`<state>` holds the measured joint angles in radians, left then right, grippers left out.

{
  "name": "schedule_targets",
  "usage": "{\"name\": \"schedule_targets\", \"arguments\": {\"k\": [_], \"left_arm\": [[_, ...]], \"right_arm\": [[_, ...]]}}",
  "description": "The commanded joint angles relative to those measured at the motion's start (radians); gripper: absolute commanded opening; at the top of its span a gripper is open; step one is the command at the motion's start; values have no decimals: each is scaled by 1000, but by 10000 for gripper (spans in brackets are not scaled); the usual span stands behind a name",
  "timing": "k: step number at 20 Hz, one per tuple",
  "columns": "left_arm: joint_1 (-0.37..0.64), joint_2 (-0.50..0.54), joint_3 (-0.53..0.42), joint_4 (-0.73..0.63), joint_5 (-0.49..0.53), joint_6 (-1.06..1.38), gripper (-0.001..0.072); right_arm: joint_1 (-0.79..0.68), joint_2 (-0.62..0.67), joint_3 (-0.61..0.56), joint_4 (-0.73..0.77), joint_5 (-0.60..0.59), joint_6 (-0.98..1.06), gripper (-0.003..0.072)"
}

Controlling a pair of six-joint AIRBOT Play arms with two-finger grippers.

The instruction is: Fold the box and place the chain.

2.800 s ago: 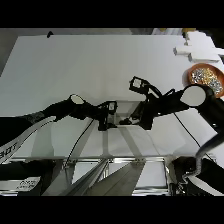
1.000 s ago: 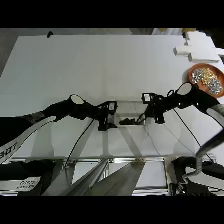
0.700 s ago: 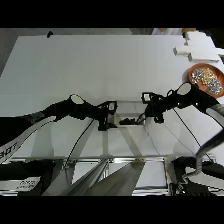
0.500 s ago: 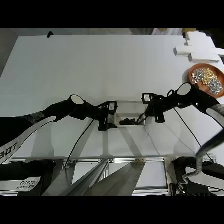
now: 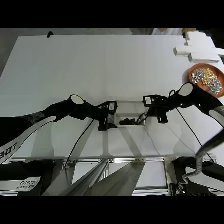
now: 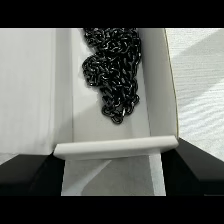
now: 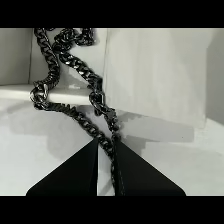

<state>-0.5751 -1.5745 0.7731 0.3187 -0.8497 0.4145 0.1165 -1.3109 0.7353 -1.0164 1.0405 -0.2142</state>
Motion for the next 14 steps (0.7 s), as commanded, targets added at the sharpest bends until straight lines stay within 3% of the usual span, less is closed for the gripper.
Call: {"name": "schedule_targets", "arguments": {"k": [1,7,9,14], "left_arm": [[0,0,0,0,0,0,33],[0,0,0,0,0,0,33],[0,0,0,0,0,0,33],[0,0,0,0,0,0,33]], "right_arm": [[1,-5,-13,69,-30,-39,101],[1,-32,-47,104,-35,-87,94],[1,-32,-63,97,-44,-86,17],[0,38,-64,-84,-89,121,17]]}}
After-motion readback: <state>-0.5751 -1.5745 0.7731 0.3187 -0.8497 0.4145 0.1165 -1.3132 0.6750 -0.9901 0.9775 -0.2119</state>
